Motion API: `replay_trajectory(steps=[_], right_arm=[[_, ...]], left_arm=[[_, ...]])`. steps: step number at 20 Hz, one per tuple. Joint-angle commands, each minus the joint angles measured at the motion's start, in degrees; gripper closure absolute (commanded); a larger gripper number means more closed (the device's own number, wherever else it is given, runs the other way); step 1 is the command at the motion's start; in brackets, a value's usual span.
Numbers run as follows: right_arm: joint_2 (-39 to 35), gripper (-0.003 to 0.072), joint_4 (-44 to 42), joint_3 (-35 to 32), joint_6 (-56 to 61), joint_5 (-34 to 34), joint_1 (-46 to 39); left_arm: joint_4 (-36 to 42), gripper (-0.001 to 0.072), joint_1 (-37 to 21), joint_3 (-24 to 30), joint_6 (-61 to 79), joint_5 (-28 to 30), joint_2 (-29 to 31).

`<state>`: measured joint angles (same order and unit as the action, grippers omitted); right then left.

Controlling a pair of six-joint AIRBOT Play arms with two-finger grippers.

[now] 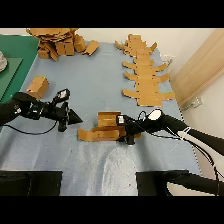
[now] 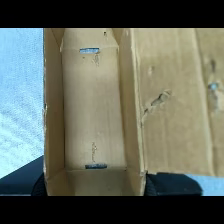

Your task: Fold the box.

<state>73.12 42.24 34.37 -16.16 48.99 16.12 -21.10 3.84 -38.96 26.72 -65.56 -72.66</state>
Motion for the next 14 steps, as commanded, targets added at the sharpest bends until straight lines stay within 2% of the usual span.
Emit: replay_trajectory(steps=[1,2,6,8,9,14], right_arm=[[0.0,0.0092,0.0,0.0,0.0,0.0,0.0],[0.0,0.0092,0.0,0.0,0.0,0.0,0.0],[0.0,0.0092,0.0,0.0,0.0,0.0,0.0],[0.0,0.0092,0.0,0.0,0.0,0.0,0.0],[0.0,0.0092,0.0,0.0,0.0,0.0,0.0],[0.0,0.0092,0.0,0.0,0.0,0.0,0.0]], left_arm=[[-3.1,0.0162,0.7,4.0,9.9,0.9,0.6],[-2.9,0.0125,2.0,4.0,9.9,0.9,0.7],[-2.9,0.0123,7.9,4.0,9.9,2.4,0.6],[-2.9,0.0099,11.5,4.0,9.6,6.4,0.6],[-2.7,0.0037,13.1,4.0,9.0,8.1,0.6],[-0.6,0.0017,17.4,4.0,3.5,15.5,0.6]])
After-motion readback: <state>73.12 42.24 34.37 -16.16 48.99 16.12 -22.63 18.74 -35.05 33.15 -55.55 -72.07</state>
